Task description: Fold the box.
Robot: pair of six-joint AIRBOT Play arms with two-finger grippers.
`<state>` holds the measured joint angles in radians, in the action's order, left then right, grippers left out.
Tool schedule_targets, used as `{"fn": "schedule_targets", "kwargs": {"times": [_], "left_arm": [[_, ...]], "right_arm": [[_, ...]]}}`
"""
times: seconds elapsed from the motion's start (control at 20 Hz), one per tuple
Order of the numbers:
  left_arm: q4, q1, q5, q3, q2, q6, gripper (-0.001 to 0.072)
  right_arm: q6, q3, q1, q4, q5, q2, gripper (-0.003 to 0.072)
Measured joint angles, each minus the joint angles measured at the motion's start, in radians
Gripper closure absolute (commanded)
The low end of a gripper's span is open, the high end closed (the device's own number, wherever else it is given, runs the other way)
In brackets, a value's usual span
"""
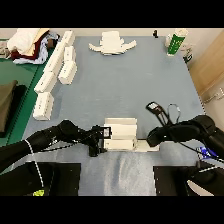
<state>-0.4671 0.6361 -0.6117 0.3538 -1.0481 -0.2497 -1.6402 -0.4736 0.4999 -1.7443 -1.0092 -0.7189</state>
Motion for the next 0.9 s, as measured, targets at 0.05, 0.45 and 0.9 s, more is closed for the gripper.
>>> {"fn": "schedule_targets", "kwargs": {"times": [0.05,0.45,0.9], "left_arm": [[0.000,0.000,0.000,0.000,0.000,0.000,0.0231],[0.000,0.000,0.000,0.000,0.000,0.000,0.0230],[0.000,0.000,0.000,0.000,0.000,0.000,0.0230]], "right_arm": [[0.124,-0.006,-0.028,0.074,-0.047,0.018,0.0686],[0.412,0.075,-0.229,-0.048,-0.134,-0.017,0.0687],[0.252,0.065,-0.248,-0.335,-0.138,0.031,0.0685]]}}
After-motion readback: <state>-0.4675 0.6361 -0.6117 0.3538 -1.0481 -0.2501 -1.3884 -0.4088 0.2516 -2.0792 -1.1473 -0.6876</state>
